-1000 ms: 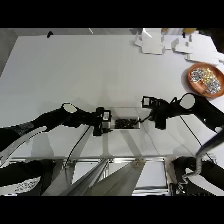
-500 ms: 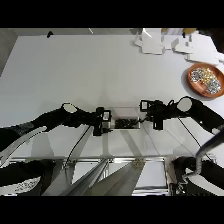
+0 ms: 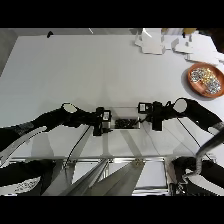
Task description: Fold the box and place the chain.
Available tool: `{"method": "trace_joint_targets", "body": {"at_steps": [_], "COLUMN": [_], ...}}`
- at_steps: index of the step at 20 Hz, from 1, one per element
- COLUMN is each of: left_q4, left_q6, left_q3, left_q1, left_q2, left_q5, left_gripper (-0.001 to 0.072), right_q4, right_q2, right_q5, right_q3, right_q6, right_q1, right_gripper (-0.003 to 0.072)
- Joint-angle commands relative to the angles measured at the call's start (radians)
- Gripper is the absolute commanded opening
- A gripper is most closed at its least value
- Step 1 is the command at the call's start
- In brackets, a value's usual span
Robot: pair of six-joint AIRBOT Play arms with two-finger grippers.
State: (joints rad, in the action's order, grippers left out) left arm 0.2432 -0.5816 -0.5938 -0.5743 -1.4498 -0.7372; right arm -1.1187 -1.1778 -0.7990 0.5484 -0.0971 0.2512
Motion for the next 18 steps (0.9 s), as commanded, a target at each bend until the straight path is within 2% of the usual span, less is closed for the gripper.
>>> {"method": "trace_joint_targets", "body": {"at_steps": [1,5,10,13,18], "left_q4": [0.0,0.0,0.0,0.0,0.0], "left_q6": [0.0,0.0,0.0,0.0,0.0], "left_q3": [0.0,0.0,0.0,0.0,0.0], "left_q1": [-0.001,-0.001,-0.001,-0.001,-0.001], "left_q2": [0.001,0.001,0.001,0.001,0.001], "left_q5": [0.0,0.0,0.0,0.0,0.0], "left_gripper": [0.021,0.021,0.021,0.021,0.021], "right_q4": [-0.025,-0.028,0.02,0.103,0.337], "right_q2": [-0.002,0.044,0.222,0.371,0.57], "right_q5": [-0.005,-0.032,-0.084,-0.092,-0.147], "right_q3": [-0.001,-0.001,-0.001,-0.001,-0.001], "right_q6": [-0.011,-0.011,-0.02,-0.035,-0.034], "right_q1": [0.001,0.001,0.001,0.001,0.001], "right_gripper": [0.0028,0.0011,0.001,0.001,0.0011]}}
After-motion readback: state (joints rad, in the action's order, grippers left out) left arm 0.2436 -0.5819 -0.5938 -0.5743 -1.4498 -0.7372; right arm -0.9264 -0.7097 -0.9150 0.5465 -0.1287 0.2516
